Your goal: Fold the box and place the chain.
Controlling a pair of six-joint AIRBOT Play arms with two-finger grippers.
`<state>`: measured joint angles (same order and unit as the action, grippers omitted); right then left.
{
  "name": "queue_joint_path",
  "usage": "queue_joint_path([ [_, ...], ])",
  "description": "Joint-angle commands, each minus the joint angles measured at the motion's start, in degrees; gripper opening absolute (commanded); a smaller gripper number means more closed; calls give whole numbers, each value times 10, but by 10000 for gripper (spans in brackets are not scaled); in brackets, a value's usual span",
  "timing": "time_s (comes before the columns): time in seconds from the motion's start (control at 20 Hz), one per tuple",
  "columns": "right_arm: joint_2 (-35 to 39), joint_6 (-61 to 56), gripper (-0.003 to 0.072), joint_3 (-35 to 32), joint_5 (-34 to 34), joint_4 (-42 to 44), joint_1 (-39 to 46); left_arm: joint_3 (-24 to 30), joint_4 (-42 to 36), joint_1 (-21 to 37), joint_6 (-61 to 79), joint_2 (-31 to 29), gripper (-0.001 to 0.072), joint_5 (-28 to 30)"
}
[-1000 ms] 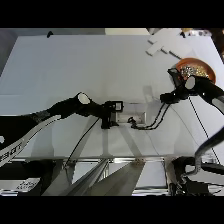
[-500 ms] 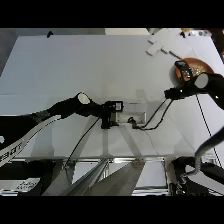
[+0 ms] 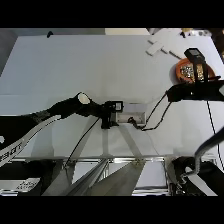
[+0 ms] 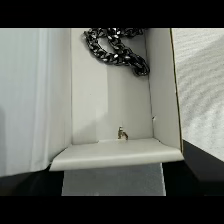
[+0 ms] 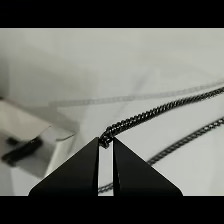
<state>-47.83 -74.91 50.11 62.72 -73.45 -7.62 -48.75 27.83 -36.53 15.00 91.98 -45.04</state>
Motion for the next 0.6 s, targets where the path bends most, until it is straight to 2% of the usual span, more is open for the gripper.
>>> queue_joint_path([
  [0.0,47,4,19,1,41,9,-61,0,0,0,0,0,255,0],
  [0.25,94,13,19,1,53,57,-125,0,0,0,0,0,255,0],
  [0.55,127,69,19,1,50,179,-153,0,0,0,0,0,255,0],
])
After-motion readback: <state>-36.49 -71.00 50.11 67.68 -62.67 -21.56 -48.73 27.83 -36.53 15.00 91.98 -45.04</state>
